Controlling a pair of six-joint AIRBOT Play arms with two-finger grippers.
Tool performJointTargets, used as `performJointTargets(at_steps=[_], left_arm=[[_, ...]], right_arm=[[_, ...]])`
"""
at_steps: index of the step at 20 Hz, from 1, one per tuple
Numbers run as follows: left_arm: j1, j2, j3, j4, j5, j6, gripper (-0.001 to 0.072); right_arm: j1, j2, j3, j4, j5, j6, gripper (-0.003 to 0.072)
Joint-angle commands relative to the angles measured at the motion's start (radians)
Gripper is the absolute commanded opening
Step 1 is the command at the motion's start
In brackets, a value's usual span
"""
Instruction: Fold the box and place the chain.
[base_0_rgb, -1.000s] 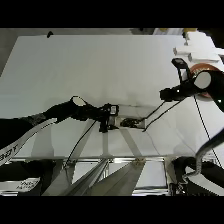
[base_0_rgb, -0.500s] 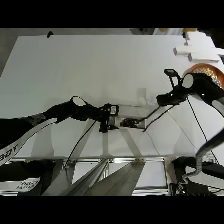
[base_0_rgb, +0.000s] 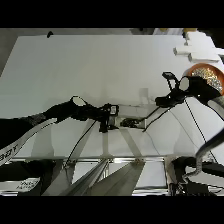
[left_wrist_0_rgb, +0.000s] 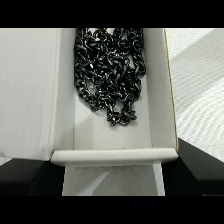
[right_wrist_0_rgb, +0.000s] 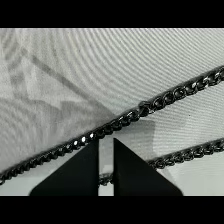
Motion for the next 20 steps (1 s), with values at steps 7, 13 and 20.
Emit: performJointTargets(at_steps=[7, 13, 20], left_arm=[[0.000, 0.000, 0.000, 0.000, 0.000, 0.000, 0.0208], [0.001, 0.000, 0.000, 0.000, 0.000, 0.000, 0.0208], [0.000, 0.000, 0.000, 0.000, 0.000, 0.000, 0.0208]], right_arm=[[0.050, 0.024, -0.007, -0.004, -0.021, -0.002, 0.0167], [0.053, 0.013, -0.007, -0.039, 0.008, 0.060, 0.0167], [0.053, -0.004, -0.007, -0.052, 0.007, 0.072, 0.0198]])
